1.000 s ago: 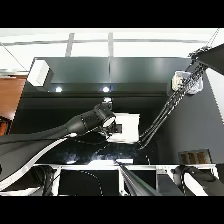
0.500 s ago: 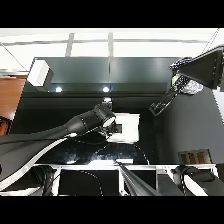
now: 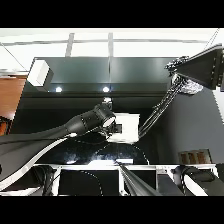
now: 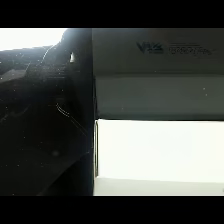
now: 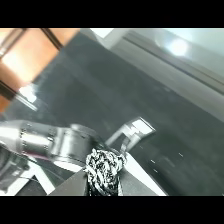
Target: Fold the box and place the chain.
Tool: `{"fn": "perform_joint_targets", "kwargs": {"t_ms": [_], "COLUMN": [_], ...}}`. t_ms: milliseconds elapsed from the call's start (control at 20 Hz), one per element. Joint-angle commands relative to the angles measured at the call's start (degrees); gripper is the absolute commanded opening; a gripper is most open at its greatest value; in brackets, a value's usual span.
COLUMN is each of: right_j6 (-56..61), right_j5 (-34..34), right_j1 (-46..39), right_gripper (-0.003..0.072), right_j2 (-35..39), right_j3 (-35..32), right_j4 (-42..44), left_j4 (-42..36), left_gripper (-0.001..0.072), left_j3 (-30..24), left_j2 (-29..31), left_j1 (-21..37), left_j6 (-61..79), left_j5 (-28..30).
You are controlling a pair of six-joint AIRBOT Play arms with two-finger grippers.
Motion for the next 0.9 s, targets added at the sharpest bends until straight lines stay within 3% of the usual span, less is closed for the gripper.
{"fn": "perform_joint_targets", "kwargs": {"t_ms": [0, 450, 850], "right_j6": [-0.35, -1.66, -2.08], "right_j5": [-1.66, -5.68, -6.82], "right_j1": [0.04, 0.04, 0.02], "right_gripper": [0.0011, 0.001, 0.001], "right_j2": [0.04, 0.04, 0.04], "right_j3": [0.0, 0.04, 0.04], "right_j4": [5.44, 15.34, 15.43], "left_j4": [0.04, 0.04, 0.04], "left_gripper": [0.003, 0.003, 0.003], "left_j3": [-0.04, -0.04, -0.04], "left_j2": [-0.04, -0.04, -0.04], "left_j1": [0.04, 0.04, 0.04], "left_j6": [0.02, 0.0, 0.02], "left_j5": [0.04, 0.11, 0.09]}}
